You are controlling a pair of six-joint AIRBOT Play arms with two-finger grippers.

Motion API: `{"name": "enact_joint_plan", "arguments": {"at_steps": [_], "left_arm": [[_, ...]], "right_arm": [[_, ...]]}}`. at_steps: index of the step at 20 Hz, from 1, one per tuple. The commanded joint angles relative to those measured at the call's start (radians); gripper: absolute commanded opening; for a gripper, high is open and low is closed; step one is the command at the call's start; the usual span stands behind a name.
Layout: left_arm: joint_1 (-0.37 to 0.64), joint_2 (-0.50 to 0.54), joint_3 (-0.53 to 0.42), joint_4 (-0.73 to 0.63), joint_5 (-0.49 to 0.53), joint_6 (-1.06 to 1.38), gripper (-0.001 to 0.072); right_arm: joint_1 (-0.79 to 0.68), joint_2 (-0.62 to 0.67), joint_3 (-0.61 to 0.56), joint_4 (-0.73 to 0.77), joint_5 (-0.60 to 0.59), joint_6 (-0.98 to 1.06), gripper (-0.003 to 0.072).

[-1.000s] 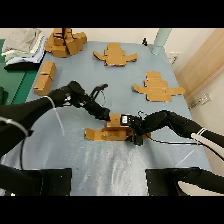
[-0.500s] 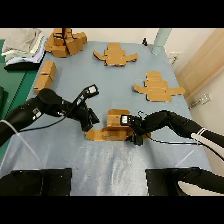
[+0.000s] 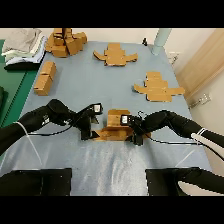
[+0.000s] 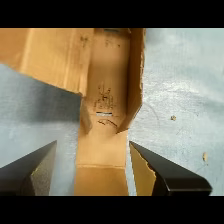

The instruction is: Fold the box.

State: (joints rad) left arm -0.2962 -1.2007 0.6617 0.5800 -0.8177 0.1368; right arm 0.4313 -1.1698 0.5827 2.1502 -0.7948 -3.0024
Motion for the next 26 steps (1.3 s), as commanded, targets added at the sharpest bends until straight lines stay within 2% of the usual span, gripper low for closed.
{"name": "enact_joint_plan", "arguments": {"at_steps": [1,4,5,6,9,10,11,12,18,23,26], "left_arm": [[-0.034,-0.046,-0.004,-0.026,0.008,0.058,0.0695],[-0.068,-0.071,-0.004,-0.028,0.018,0.051,0.0679],[-0.079,-0.071,-0.004,-0.027,0.031,0.043,0.0558],[-0.088,-0.071,-0.003,-0.028,0.044,0.034,0.0472],[-0.097,-0.071,-0.002,-0.030,0.118,0.020,0.0464],[-0.097,-0.071,-0.002,-0.030,0.143,0.020,0.0441],[-0.097,-0.071,-0.002,-0.030,0.150,0.021,0.0269],[-0.100,-0.071,-0.002,-0.031,0.145,0.020,0.0237],[-0.141,-0.071,-0.002,-0.058,0.129,0.020,0.0237],[-0.088,-0.070,-0.002,0.184,0.137,-0.139,0.0239],[-0.077,-0.053,-0.002,0.198,0.134,-0.139,0.0250]], "right_arm": [[0.001,-0.001,0.000,0.000,0.000,0.000,0.0474],[0.001,-0.001,0.000,0.000,0.000,0.000,0.0474],[0.001,-0.001,0.000,0.000,0.000,0.000,0.0474],[0.001,-0.001,0.000,0.000,0.000,0.000,0.0474],[0.001,-0.001,0.000,0.000,0.000,0.000,0.0475],[0.001,-0.001,0.000,0.000,0.000,0.000,0.0475],[0.001,-0.001,0.000,0.000,0.000,0.000,0.0475],[0.001,-0.001,0.000,0.000,0.000,0.000,0.0474],[0.001,-0.001,0.000,0.000,0.000,0.000,0.0475],[0.001,-0.001,0.000,0.000,0.000,0.000,0.0475],[0.001,-0.001,0.000,0.000,0.000,0.000,0.0475]]}}
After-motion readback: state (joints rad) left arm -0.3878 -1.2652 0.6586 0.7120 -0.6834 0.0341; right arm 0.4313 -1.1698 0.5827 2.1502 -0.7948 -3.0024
